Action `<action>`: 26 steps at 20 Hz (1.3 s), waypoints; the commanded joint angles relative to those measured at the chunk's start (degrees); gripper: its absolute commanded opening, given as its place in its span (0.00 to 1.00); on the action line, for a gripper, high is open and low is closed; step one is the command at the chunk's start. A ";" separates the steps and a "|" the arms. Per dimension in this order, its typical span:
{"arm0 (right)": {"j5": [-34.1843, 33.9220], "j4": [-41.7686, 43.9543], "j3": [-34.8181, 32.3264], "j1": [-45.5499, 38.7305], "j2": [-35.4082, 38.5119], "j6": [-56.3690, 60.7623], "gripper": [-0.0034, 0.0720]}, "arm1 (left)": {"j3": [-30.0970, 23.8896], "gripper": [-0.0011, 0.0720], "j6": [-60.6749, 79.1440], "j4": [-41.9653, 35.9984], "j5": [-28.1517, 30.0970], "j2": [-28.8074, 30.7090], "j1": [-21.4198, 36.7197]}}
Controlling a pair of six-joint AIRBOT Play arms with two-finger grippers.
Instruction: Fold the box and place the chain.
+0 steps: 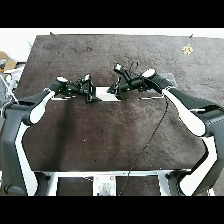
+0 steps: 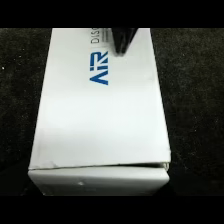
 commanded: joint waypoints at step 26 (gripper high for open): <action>-37.24 13.42 -39.10 -9.16 50.29 4.48 0.05 | -0.02 0.32 -0.04 0.02 0.04 0.00 0.04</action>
